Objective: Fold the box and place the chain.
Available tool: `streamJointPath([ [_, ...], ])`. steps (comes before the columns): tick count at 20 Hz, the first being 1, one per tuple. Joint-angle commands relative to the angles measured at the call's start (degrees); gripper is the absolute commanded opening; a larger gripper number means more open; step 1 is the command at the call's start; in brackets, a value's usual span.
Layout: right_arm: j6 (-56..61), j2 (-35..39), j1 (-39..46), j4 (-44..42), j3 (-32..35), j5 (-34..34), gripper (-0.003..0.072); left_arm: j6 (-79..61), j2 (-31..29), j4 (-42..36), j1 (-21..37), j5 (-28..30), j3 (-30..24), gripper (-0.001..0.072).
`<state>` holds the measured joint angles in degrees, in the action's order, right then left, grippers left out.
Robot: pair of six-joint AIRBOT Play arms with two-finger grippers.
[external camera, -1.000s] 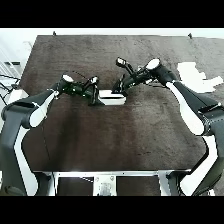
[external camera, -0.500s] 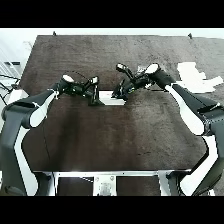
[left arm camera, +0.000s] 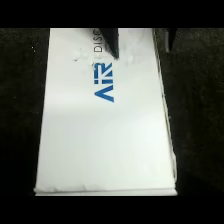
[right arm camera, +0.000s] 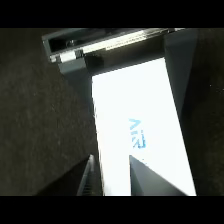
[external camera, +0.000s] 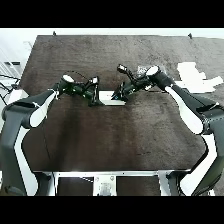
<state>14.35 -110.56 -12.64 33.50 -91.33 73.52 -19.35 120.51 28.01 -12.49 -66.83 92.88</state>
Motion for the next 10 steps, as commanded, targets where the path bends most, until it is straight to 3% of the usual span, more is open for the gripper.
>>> streamJointPath([
  [1, -0.85, 0.02, 0.83, -6.91, 0.11, -0.46, 0.0124, -0.17, -0.04, 0.02, 0.04, 0.22, 0.02, 0.0350],
  [5, 3.89, -1.92, -0.07, -2.27, 0.70, -1.64, 0.0023, -0.17, -0.02, 0.02, 0.04, 0.24, 0.02, 0.0350],
  [10, 12.37, -2.58, -1.86, 10.01, 0.66, -3.76, 0.0015, -0.17, -0.04, 0.02, 0.04, 0.24, 0.02, 0.0349],
])
